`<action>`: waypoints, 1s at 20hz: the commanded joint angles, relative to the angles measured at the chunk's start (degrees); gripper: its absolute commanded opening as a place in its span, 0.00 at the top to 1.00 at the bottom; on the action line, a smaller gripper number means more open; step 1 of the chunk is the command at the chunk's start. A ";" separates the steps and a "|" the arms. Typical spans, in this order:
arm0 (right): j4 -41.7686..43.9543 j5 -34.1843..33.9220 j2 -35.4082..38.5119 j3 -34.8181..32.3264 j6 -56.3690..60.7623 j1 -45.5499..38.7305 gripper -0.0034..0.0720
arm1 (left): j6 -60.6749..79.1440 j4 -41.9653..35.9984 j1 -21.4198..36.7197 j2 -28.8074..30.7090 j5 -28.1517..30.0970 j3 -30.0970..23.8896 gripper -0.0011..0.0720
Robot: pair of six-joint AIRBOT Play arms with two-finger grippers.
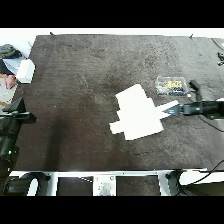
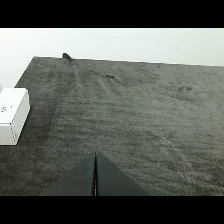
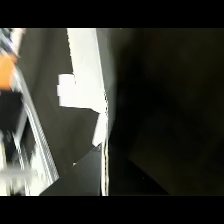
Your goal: Fold the box and place the chain.
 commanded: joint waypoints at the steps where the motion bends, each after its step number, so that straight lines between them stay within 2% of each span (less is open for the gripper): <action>1: 13.07 -15.34 4.22 -9.92 -1.86 11.96 0.97 | 0.00 0.02 0.00 0.02 0.02 -0.02 0.97; 6: 25.92 -39.19 4.22 -10.08 -1.01 28.76 0.97 | -0.02 0.00 0.00 0.02 -0.07 -0.02 0.97; 9: 28.87 -50.64 4.20 -10.08 -1.01 33.44 0.97 | -0.04 -0.07 -0.02 0.02 -1.64 0.00 0.97; 10: 28.89 -51.78 4.20 -10.05 -1.03 34.18 0.97 | 0.35 0.02 0.00 0.02 -3.34 0.00 0.97; 11: 28.85 -51.82 4.20 -9.94 -1.07 34.58 0.97 | 0.87 0.09 0.00 0.02 -5.20 0.00 0.88; 12: 28.83 -52.28 4.20 -9.75 -1.42 34.84 0.97 | 2.95 0.04 0.00 0.02 -7.41 0.00 0.42; 13: 29.79 -53.11 4.20 -9.73 -1.25 34.88 0.97 | 3.45 -0.46 0.00 -0.09 -9.09 0.00 0.40; 14: 31.26 -53.33 4.20 -9.73 -1.46 34.91 0.97 | 3.45 -0.94 -0.02 -0.55 -10.62 0.02 0.44; 16: 32.04 -54.01 4.20 -9.73 -1.51 35.52 0.97 | 3.50 -1.11 -0.02 -3.15 -13.42 1.31 0.44; 19: 32.96 -55.93 4.20 -9.73 -2.58 37.62 0.97 | 4.98 -1.07 -0.02 -13.53 -18.97 7.30 0.44; 20: 33.94 -56.11 4.20 -9.73 -4.39 38.18 0.97 | 5.25 -0.94 -0.02 -18.21 -20.90 9.92 0.40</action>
